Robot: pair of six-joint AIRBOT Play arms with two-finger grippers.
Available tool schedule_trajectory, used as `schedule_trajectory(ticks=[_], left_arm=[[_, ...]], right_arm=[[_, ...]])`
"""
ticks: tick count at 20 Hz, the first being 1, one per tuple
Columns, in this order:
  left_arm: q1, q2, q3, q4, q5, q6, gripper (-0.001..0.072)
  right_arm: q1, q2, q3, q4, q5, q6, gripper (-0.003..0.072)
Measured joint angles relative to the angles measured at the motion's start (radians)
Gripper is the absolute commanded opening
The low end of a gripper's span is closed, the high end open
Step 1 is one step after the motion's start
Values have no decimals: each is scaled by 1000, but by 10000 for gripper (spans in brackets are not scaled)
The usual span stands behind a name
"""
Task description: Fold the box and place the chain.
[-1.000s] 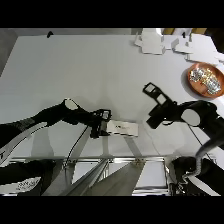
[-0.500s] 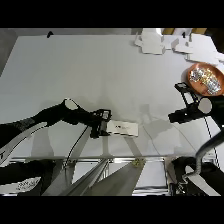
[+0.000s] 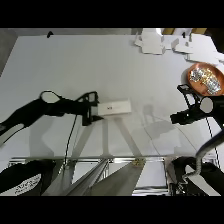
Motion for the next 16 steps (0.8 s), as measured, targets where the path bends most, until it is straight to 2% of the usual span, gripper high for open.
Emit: schedule_trajectory(ticks=[4,8,12,16], left_arm=[[235,209,0,193,48,-311,272],[507,341,0,372,95,-618,273],[753,346,0,519,107,-891,274],[898,267,0,627,74,-1068,274]], right_arm=[[0,0,0,0,1,0,21],[0,0,0,0,2,0,21],[0,0,0,0,2,0,21],[0,0,0,0,2,0,21]])
